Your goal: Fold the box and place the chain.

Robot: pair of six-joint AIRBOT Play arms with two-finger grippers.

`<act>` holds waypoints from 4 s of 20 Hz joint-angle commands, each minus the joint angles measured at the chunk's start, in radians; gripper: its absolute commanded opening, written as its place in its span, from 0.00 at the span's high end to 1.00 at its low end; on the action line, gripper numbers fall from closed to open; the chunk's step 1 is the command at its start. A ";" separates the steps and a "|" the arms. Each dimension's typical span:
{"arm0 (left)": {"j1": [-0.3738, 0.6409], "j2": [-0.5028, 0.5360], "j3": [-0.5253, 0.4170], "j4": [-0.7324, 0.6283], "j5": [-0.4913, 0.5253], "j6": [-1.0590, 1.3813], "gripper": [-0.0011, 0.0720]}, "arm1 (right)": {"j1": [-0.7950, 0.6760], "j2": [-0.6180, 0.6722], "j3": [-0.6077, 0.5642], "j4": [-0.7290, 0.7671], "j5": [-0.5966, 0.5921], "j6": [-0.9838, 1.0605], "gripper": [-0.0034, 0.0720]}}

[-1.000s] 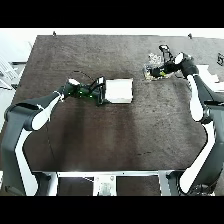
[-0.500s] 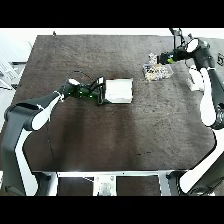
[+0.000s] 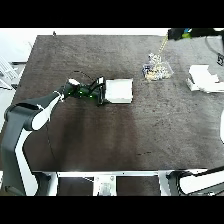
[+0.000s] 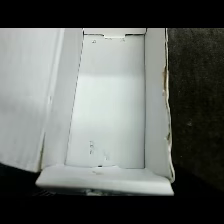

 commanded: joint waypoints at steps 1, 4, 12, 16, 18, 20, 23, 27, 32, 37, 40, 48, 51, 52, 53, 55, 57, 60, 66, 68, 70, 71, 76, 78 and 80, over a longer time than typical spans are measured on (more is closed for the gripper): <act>0.001 0.001 0.000 0.000 0.000 0.000 0.28 | 0.060 0.156 0.000 -0.085 0.016 -0.001 0.94; 0.001 0.001 0.000 0.000 0.000 0.000 0.28 | 0.124 0.236 0.000 -0.159 0.040 -0.001 0.94; 0.001 0.001 0.000 0.000 0.000 0.000 0.28 | 0.255 0.299 -0.005 -0.172 0.249 -0.007 0.94; 0.001 0.001 0.000 0.000 0.000 0.000 0.28 | 0.322 0.300 -0.074 -0.172 0.261 -0.007 0.94; 0.001 0.001 0.000 0.000 0.000 0.000 0.28 | 0.344 0.300 -0.122 -0.172 0.261 0.003 0.94; 0.001 0.001 0.000 0.000 0.000 0.000 0.28 | 0.356 0.300 -0.176 -0.168 0.260 0.019 0.94; 0.001 0.001 0.000 0.000 0.000 0.000 0.28 | 0.355 0.299 -0.277 -0.111 0.221 0.023 0.94; 0.001 0.001 0.000 0.000 0.000 0.000 0.28 | 0.355 0.294 -0.422 -0.017 0.101 0.022 0.94; 0.001 0.001 0.000 0.000 0.000 0.000 0.28 | 0.355 0.288 -0.535 0.025 0.039 0.022 0.94; 0.001 0.001 0.000 0.000 0.000 0.000 0.28 | 0.355 0.288 -0.680 0.095 -0.153 0.021 0.94; 0.001 0.001 0.000 0.000 0.000 0.000 0.28 | 0.355 0.264 -0.787 0.103 -0.309 0.022 0.94; 0.001 0.001 0.000 0.000 0.000 0.000 0.28 | 0.356 0.221 -0.680 0.110 -0.310 0.022 0.94; 0.001 0.001 0.000 0.000 0.001 0.000 0.28 | 0.356 0.235 -0.583 0.110 -0.254 0.022 0.94; 0.001 0.001 0.000 0.000 0.001 0.000 0.28 | 0.358 0.237 -0.567 0.109 -0.251 0.021 0.94; 0.001 0.001 0.000 0.000 0.001 0.000 0.28 | 0.359 0.237 -0.562 0.109 -0.251 0.018 0.94; 0.001 0.001 0.000 0.000 0.001 0.000 0.28 | 0.362 0.231 -0.564 0.110 -0.217 0.019 0.94; 0.001 0.001 0.000 0.000 0.001 0.000 0.28 | 0.364 0.228 -0.587 0.110 -0.211 0.019 0.94; 0.001 0.001 0.000 0.000 0.001 0.000 0.28 | 0.364 0.218 -0.640 0.119 -0.227 0.023 0.94; 0.001 0.001 0.000 0.000 0.001 0.000 0.28 | 0.370 0.124 -0.770 0.172 -0.310 0.014 0.94; 0.001 0.001 0.000 0.000 0.001 0.000 0.28 | 0.370 0.077 -0.802 0.189 -0.310 0.011 0.94; 0.001 0.001 0.000 0.000 0.001 0.000 0.28 | 0.370 0.033 -0.817 0.188 -0.309 0.011 0.94; 0.001 0.001 0.000 0.000 0.001 0.000 0.28 | 0.369 0.021 -0.818 0.188 -0.309 0.010 0.85; 0.001 0.001 0.000 0.000 0.000 0.000 0.28 | 0.317 0.091 -0.805 0.169 -0.310 -0.024 0.29; 0.001 0.001 0.000 0.000 0.001 0.000 0.28 | 0.252 0.130 -0.805 0.171 -0.310 -0.023 0.29; 0.001 0.001 0.000 0.000 0.001 0.000 0.28 | 0.192 0.138 -0.805 0.177 -0.310 -0.023 0.29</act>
